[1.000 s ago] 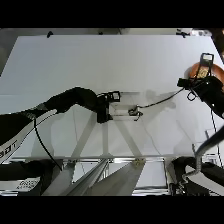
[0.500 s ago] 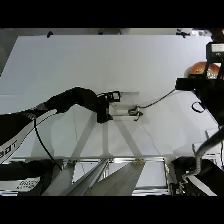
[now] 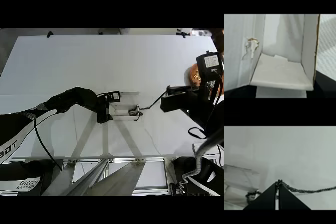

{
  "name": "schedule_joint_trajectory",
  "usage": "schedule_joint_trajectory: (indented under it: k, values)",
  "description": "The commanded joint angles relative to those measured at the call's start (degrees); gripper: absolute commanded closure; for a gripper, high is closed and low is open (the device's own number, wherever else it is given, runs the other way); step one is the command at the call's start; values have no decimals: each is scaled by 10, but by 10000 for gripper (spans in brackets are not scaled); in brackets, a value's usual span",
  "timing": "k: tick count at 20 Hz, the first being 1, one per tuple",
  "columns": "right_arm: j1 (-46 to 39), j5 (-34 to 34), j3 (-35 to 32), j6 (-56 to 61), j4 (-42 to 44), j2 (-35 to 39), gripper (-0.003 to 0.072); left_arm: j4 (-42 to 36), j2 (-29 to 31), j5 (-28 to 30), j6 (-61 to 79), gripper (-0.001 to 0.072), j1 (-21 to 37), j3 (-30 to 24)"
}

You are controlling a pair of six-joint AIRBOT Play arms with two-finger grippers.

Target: Fold the box and place the chain.

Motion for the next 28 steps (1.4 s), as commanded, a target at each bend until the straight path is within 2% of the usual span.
schedule_joint_trajectory:
  k: [1,6,11,16,20,23,28]
  values:
    - [47,-25,0,0,57,21,673,0,0,0,0,362,0,0]
    - [49,-207,0,-7,163,33,672,0,0,0,0,362,0,0]
    - [49,-268,0,-7,164,14,672,0,0,0,0,362,0,0]
    - [49,-375,0,-6,212,-25,672,0,0,0,0,362,0,0]
    - [49,-389,0,11,254,-36,672,0,0,0,0,362,0,0]
    - [49,-426,0,10,273,-36,672,0,0,0,0,362,0,0]
    - [49,-326,0,-24,272,-54,672,0,0,0,0,362,0,0]
